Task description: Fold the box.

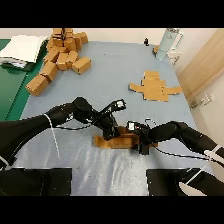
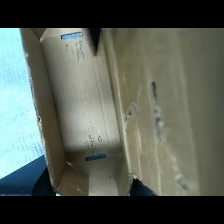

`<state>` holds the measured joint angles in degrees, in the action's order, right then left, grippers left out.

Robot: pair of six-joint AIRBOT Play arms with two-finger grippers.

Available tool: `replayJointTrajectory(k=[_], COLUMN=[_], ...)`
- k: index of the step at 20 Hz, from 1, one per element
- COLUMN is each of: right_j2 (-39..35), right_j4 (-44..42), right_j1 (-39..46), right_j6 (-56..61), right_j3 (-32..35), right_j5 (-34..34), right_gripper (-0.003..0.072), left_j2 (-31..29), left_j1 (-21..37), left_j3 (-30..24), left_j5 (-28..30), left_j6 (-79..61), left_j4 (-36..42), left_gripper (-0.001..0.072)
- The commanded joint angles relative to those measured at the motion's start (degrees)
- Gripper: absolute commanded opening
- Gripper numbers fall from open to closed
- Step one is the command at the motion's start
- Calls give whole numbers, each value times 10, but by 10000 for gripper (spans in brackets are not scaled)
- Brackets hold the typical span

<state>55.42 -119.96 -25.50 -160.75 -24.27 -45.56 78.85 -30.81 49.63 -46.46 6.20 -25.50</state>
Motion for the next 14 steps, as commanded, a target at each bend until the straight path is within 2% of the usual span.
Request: replayJointTrajectory(k=[1,2,3,4,6,8,9,10,14], right_j2=[0,0,0,0,0,0,0,0,-1], right_j4=[2,2,2,2,2,2,2,2,2], right_j1=[0,0,0,0,0,0,0,0,0], right_j6=[-2,-2,-2,-2,-2,-2,-2,-2,-5], right_j3=[1,1,1,1,1,1,1,1,0], right_j5=[-2,-3,-3,-3,-3,-3,-3,-3,-4], right_gripper=[498,499,500,500,500,500,500,500,500], left_j2=[-18,-31,-46,-63,-91,-103,-103,-103,-102], left_j1=[13,23,36,53,85,103,105,102,63], left_j3=[1,1,1,1,1,1,1,0,-1], left_j5=[-8,-12,-21,-39,-106,-178,-213,-243,-263], left_j6=[27,59,105,161,261,340,397,443,475], left_j4=[-15,-43,-74,-119,-204,-240,-237,-232,-182], left_gripper=[358,437,593,683,683,661,415,-1,14])
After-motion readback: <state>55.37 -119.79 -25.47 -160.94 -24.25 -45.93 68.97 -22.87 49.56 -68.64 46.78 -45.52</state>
